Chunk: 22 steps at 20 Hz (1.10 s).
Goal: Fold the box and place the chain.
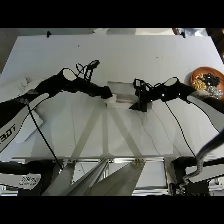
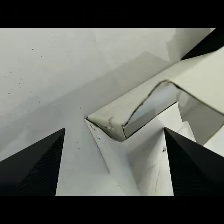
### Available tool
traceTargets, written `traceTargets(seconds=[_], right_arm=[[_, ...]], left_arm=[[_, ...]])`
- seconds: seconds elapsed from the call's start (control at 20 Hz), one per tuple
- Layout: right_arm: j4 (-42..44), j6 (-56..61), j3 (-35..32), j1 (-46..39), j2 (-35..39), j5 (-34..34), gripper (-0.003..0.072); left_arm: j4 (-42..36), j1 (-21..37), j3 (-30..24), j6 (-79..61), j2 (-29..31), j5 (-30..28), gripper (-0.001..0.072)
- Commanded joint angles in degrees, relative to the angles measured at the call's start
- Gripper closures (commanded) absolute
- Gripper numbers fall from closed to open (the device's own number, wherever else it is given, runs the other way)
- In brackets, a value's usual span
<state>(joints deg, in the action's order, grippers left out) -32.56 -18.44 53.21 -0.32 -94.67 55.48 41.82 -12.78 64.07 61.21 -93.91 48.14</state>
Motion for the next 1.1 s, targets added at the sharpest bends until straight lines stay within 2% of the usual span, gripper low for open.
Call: traceTargets(seconds=[0.0, 0.3, 0.6, 0.9, 1.0, 1.05], right_arm=[[0.0, 0.0, 0.0, 0.0, 0.0, 0.0, 0.0323], [0.0, 0.0, 0.0, 0.0, 0.0, 0.0, 0.0323], [0.0, 0.0, 0.0, 0.0, 0.0, 0.0, 0.0323], [0.0, 0.0, 0.0, 0.0, 0.0, 0.0, 0.0323], [0.0, 0.0, 0.0, 0.0, 0.0, 0.0, 0.0323], [0.0, 0.0, 0.0, 0.0, 0.0, 0.0, 0.0323]], left_arm=[[3.7, -0.6, 0.0, 2.4, -0.6, -1.4, 0.0017], [5.8, -2.2, 0.1, 8.4, -1.2, -4.0, 0.0039], [15.1, -4.7, 0.3, 15.7, -0.9, -3.3, 0.0070], [34.0, -8.4, 7.0, 32.6, -1.0, 4.3, 0.0083], [37.3, -9.6, 8.3, 37.4, -1.0, 5.8, 0.0139], [37.6, -10.2, 9.0, 39.5, -1.0, 6.0, 0.0145]])
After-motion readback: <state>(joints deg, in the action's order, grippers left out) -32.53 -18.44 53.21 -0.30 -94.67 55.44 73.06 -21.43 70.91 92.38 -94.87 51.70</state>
